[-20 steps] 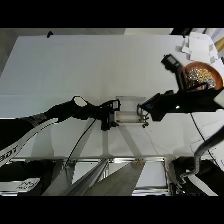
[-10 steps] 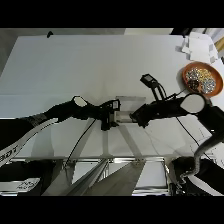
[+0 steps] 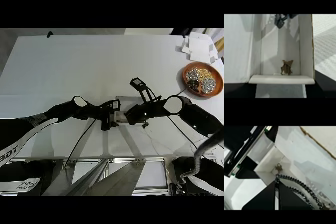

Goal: Fold the box and place the chain.

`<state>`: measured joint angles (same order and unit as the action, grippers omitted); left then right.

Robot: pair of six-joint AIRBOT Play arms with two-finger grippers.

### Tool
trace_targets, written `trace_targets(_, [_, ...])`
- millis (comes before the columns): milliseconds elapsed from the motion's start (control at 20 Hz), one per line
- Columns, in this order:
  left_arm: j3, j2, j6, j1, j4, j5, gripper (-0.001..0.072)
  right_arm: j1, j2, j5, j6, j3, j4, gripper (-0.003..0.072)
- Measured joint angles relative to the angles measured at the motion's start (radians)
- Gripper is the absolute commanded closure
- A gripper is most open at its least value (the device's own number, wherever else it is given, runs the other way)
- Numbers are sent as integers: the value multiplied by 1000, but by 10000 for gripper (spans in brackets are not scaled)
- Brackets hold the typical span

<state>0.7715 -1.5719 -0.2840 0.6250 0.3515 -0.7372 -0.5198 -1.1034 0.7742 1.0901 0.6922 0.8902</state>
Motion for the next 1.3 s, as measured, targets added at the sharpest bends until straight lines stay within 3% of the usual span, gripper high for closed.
trace_targets(350, [0,0,0,0,0,0,388,-3,-11,-42,0,0,0,660])
trace_targets(500, [0,0,0,0,0,0,388,-3,-11,-48,2,0,0,404])
trace_targets(550, [0,0,0,0,0,0,388,-3,-11,-49,3,0,0,385])
trace_targets(850, [0,0,0,0,0,0,388,10,-3,-26,9,0,1,386])
trace_targets(1150, [0,0,0,0,0,0,388,192,108,191,80,2,178,388])
trace_targets(1200, [0,0,0,0,0,0,388,230,128,232,79,2,213,402])
trace_targets(1300, [0,0,0,0,0,0,388,294,155,294,27,2,266,505])
